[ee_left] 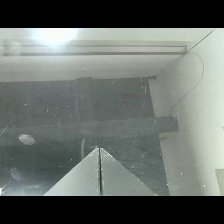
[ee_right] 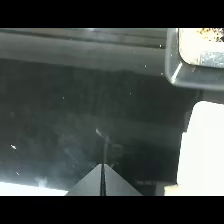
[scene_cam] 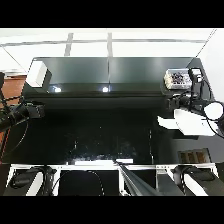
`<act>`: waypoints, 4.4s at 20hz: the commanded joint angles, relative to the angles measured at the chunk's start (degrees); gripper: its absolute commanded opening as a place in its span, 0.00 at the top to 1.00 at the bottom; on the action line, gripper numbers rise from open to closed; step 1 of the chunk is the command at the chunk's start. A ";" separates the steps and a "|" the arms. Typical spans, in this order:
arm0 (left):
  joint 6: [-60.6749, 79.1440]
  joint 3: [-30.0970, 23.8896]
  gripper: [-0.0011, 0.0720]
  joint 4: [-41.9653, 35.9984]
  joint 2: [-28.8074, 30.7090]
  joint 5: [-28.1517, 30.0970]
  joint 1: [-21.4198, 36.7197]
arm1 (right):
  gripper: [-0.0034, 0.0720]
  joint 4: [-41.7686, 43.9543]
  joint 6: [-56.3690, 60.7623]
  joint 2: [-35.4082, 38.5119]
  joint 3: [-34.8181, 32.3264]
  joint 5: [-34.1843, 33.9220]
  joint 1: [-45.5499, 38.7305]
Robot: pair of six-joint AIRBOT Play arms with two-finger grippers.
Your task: Fold the box and place the chain.
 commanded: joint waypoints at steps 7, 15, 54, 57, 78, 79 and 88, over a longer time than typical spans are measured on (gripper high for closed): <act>0.02 -0.02 0.95 0.00 0.04 0.17 0.04 | 0.01 -1.84 3.96 -1.25 0.39 -15.28 -18.12; -0.13 -0.07 0.81 -2.89 -0.79 3.28 0.02 | 0.01 -2.84 -8.72 -24.35 22.16 17.33 -59.89; 7.85 20.06 0.01 -34.69 -55.30 -11.34 -13.55 | 0.94 41.40 -17.49 4.70 -12.68 1.49 7.32; 9.27 25.16 0.01 -37.46 -62.73 -15.39 -13.62 | 0.94 41.38 -17.55 4.70 -12.68 1.51 7.37; 31.19 56.52 0.83 -27.67 -86.16 -45.27 -23.17 | 0.67 39.69 -18.58 4.70 -12.66 1.70 7.63; 31.63 57.31 0.96 -26.99 -86.16 -45.29 -23.43 | 0.17 39.67 -18.60 4.72 -12.52 1.49 7.58; 40.65 45.79 0.96 -26.56 -67.65 -31.45 -26.58 | 0.01 10.25 -18.56 4.85 1.99 16.96 -4.61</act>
